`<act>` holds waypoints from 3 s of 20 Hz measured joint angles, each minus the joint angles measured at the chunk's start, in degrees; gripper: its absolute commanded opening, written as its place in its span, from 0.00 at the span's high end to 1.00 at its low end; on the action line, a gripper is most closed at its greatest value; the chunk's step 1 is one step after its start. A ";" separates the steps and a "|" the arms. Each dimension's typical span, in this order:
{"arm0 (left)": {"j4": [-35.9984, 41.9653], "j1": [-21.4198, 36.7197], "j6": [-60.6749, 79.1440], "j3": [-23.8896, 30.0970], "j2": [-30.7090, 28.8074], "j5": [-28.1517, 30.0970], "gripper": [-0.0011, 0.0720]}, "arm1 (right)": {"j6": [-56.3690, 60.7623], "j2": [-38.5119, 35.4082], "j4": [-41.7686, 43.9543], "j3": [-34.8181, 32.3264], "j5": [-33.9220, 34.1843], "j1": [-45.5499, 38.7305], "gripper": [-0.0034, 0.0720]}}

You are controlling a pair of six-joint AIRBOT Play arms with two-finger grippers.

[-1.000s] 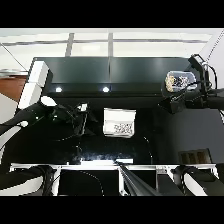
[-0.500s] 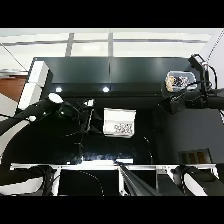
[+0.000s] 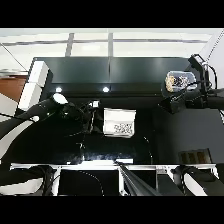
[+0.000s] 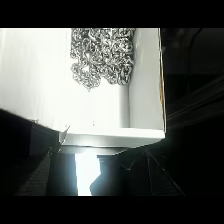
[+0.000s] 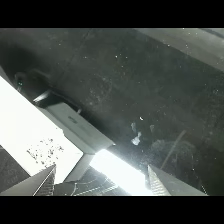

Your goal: Fold the box and place the chain.

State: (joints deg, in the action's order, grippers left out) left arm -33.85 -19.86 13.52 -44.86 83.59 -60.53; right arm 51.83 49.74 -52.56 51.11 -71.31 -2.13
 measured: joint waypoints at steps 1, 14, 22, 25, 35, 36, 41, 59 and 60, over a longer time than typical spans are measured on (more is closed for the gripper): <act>-0.04 -0.26 -0.09 -0.02 0.00 0.39 0.01 | 0.00 -0.02 0.02 0.02 -0.02 0.00 0.02; -0.52 -0.92 -0.63 -0.07 0.00 1.40 0.01 | -0.02 0.00 0.02 0.02 -0.02 0.00 0.02; -0.63 -1.86 -0.87 -0.09 0.02 1.68 0.01 | 0.00 0.00 0.02 0.02 -0.02 0.00 0.02; -0.46 -2.10 -1.51 -0.11 0.02 2.62 0.01 | 0.00 0.00 0.02 0.02 -0.02 0.00 0.02; -0.20 -3.04 -1.88 -0.15 0.02 3.19 0.01 | 0.00 0.00 0.02 0.02 -0.02 0.00 0.02; -0.20 -3.23 -1.86 -0.15 0.02 3.17 0.01 | 0.00 0.00 0.04 0.02 -0.02 0.00 0.02; -0.74 -4.15 -1.73 -0.15 0.02 3.52 0.09 | 0.00 -0.02 0.02 0.00 -0.02 0.00 0.02; -1.27 -4.94 -3.67 -0.17 -0.04 5.95 0.32 | 3.87 17.16 0.50 0.02 19.08 17.22 0.03; -1.25 -4.94 -3.67 -0.17 -0.02 5.97 0.32 | 3.82 18.01 0.72 0.02 19.30 18.27 0.03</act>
State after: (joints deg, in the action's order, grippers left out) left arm -35.09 -24.80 9.85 -45.04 83.57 -54.57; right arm 55.66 67.75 -51.83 51.13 -52.01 16.14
